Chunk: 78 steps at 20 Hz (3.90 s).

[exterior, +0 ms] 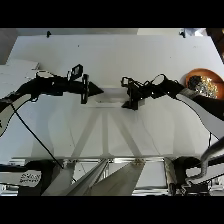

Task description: Fold the box and place the chain.

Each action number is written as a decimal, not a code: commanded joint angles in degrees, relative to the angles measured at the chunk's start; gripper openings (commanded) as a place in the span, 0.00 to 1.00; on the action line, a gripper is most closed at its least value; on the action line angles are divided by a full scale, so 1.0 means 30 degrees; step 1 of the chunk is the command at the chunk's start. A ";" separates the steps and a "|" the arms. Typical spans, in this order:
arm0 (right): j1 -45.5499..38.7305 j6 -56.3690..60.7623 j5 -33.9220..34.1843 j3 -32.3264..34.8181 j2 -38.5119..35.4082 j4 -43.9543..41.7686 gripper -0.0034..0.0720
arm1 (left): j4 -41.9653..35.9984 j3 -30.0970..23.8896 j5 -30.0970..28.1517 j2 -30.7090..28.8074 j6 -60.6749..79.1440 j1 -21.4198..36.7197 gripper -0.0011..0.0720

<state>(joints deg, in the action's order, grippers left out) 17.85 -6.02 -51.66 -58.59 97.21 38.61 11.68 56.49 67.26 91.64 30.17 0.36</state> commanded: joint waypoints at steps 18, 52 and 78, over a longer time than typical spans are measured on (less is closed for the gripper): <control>0.0015 -0.0007 0.0007 0.0007 -0.0022 0.0000 0.67 | -0.2732 -0.0109 -0.4415 0.1166 -0.1290 -0.0401 0.02; 0.0015 -0.0007 0.0007 0.0007 -0.0015 0.0000 0.67 | 0.8779 -0.0146 -0.3759 -0.0233 0.0729 -0.0998 0.66; 0.0015 -0.0007 0.0000 0.0007 -0.0022 0.0000 0.67 | 0.6688 -0.0146 -0.3912 -0.0233 0.2448 -0.1698 0.28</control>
<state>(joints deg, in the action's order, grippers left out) 17.85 -6.04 -51.66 -58.59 97.21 38.59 33.19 56.07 55.11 90.91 37.39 -4.71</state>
